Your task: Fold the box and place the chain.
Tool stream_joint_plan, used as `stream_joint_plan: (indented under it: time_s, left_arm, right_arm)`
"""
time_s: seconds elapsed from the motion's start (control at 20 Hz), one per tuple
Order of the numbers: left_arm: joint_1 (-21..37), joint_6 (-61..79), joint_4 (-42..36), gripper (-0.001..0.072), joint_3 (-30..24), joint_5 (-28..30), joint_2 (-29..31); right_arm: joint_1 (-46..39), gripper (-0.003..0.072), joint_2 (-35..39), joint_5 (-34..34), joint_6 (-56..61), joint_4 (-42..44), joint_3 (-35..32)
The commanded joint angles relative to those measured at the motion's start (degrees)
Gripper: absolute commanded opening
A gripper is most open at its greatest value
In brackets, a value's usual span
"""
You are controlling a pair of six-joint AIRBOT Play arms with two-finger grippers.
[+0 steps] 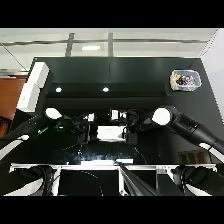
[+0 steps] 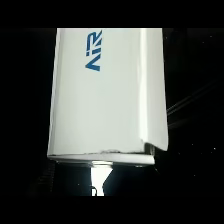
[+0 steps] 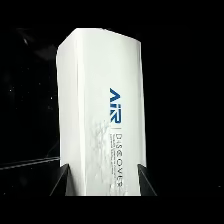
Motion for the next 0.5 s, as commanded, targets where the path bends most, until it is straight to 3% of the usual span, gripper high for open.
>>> stream_joint_plan:
  time_s: [0.0,0.05,0.45]
  left_arm:
    - [0.0,0.0,0.0,0.0494,0.0,0.0,0.0]
    - [0.0,0.0,0.0,0.0494,0.0,0.0,0.0]
    - [0.0,0.0,0.0,0.0494,0.0,0.0,0.0]
  right_arm:
    - [0.0,0.0333,0.0,0.5,0.8,-0.8,1.3]
    - [0.0,0.017,0.0,0.9,0.8,-0.8,1.4]
    - [0.1,0.0174,0.0,3.6,0.8,-0.8,1.4]
